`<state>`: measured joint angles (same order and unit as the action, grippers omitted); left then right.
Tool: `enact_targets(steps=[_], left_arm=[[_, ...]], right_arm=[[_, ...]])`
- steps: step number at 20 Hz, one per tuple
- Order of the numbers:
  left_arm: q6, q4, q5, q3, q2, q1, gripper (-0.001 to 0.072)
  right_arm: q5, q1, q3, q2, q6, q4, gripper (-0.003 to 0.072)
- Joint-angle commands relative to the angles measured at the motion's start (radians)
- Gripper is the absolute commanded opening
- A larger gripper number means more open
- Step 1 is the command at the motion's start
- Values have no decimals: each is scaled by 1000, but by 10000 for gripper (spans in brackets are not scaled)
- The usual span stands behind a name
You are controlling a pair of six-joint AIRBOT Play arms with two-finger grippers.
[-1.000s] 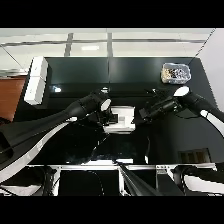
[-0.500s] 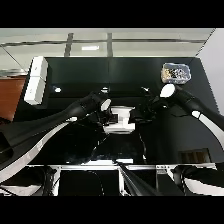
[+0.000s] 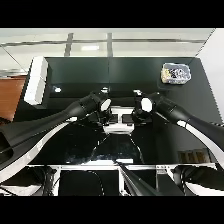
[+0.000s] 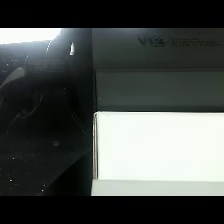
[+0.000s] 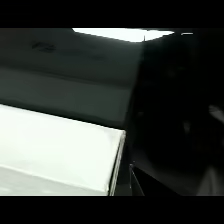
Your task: Fold the box and place the chain.
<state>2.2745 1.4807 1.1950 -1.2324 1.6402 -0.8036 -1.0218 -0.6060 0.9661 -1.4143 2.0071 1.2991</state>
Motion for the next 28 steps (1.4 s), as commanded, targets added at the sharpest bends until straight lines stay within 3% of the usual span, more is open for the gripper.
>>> enact_targets(steps=[1,3,5,7,9,13,14,15,16,24,28], left_arm=[[0,3,-5,0,1,0,21],[0,3,-5,0,1,0,21],[0,3,-5,0,1,0,22],[0,3,-5,0,1,0,21],[0,3,-5,0,1,0,21],[0,3,-5,0,1,0,21],[0,3,-5,0,1,0,22],[0,3,-4,0,1,0,21],[0,3,-4,0,1,0,21],[0,3,-5,0,1,0,21],[0,3,-5,0,1,0,22]], right_arm=[[-64,-56,24,-13,134,141,361],[-65,-66,25,-14,147,142,360],[-64,-67,25,-14,151,142,236],[-54,-68,25,-14,165,135,227],[-42,-69,26,-16,167,115,12],[-41,-69,26,-22,180,105,14],[-40,-68,29,-22,180,101,112],[-34,-67,29,-22,178,88,301],[-30,-67,29,-22,172,83,314],[-65,-67,49,-45,172,94,309],[-115,-67,95,-82,173,105,203]])
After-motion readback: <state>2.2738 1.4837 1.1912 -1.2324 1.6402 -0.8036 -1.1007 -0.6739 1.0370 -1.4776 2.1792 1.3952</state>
